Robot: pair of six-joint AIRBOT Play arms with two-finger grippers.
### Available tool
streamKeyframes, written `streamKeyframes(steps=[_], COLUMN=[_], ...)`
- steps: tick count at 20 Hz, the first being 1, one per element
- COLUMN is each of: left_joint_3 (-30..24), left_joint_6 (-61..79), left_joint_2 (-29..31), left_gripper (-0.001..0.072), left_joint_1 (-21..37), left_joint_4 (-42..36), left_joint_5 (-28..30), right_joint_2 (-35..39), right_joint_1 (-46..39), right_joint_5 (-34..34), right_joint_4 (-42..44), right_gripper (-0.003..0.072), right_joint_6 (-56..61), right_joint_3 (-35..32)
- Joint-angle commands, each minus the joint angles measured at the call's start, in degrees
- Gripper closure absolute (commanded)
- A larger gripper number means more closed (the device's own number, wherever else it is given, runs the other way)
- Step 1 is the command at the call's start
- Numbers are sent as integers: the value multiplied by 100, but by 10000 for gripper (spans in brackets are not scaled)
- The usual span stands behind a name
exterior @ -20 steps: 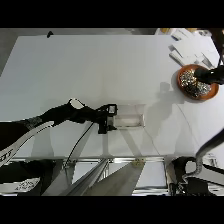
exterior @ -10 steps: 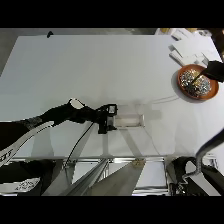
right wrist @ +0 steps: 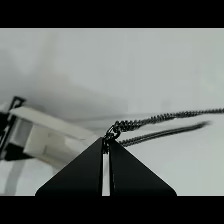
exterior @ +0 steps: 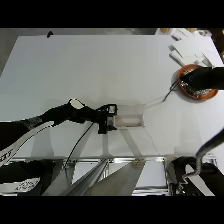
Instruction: Fold the box and place the chain.
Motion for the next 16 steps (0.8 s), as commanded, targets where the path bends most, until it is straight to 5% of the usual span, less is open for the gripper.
streamKeyframes(steps=[1, 7, 16], left_joint_3=[0, 0, 0], left_joint_6=[0, 0, 0], left_joint_2=[2, 4, 4], left_gripper=[395, 395, 395], left_joint_1=[4, 4, 4], left_joint_4=[0, 0, 0], left_joint_5=[2, 2, 0], right_joint_2=[160, 166, 168], right_joint_1=[664, 1683, 2076], right_joint_5=[63, 4, -245], right_joint_4=[31, 26, 365], right_gripper=[670, 670, 670], right_joint_6=[72, 87, 105], right_joint_3=[0, -2, -2])
